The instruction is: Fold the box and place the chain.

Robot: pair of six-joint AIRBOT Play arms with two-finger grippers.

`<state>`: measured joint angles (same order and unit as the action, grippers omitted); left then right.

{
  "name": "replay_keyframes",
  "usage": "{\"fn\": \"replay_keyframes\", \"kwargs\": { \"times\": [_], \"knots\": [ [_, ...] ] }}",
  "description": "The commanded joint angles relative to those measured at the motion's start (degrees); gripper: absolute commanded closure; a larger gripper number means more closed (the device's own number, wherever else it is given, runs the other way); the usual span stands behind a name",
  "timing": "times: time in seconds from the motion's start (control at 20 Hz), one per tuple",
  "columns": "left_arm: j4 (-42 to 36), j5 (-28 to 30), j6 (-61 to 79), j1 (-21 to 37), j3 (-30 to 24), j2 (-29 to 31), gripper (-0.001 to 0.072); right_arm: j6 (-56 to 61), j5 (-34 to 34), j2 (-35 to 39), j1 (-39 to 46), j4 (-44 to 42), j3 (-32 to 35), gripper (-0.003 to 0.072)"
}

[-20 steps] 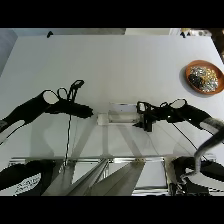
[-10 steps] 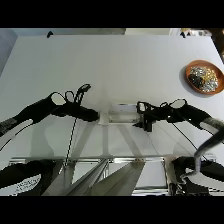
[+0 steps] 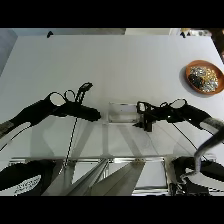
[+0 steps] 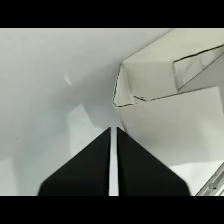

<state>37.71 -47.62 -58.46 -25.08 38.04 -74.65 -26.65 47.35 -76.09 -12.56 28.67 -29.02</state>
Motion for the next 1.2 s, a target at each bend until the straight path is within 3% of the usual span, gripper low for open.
{"fn": "replay_keyframes", "kwargs": {
  "times": [0.0,0.05,0.45,0.55,0.9,1.0,1.15],
  "knots": [
    [-1.9,1.0,0.6,-1.8,0.0,1.3,0.0590,0.0,0.0,0.0,0.0,0.0,0.0,0.0389],
    [-2.5,1.4,0.6,-2.5,0.0,1.3,0.0548,0.0,0.0,0.0,0.0,0.0,0.0,0.0389],
    [-4.4,2.8,1.8,-4.6,0.4,2.0,0.0544,0.0,0.0,0.0,0.0,0.0,0.0,0.0389],
    [-5.1,2.9,1.9,-5.4,0.4,2.0,0.0478,0.0,0.0,0.0,0.0,0.0,0.0,0.0389],
    [-5.1,3.1,1.9,-5.7,0.4,2.0,0.0469,0.0,0.0,0.0,0.0,0.0,0.0,0.0389],
    [-5.1,3.5,1.8,-6.5,0.5,2.0,0.0304,0.0,0.0,0.0,0.0,0.0,0.0,0.0389],
    [-4.6,6.3,0.8,-8.3,0.9,1.9,0.0297,0.0,0.0,0.0,0.0,0.0,0.0,0.0389]
  ]
}}
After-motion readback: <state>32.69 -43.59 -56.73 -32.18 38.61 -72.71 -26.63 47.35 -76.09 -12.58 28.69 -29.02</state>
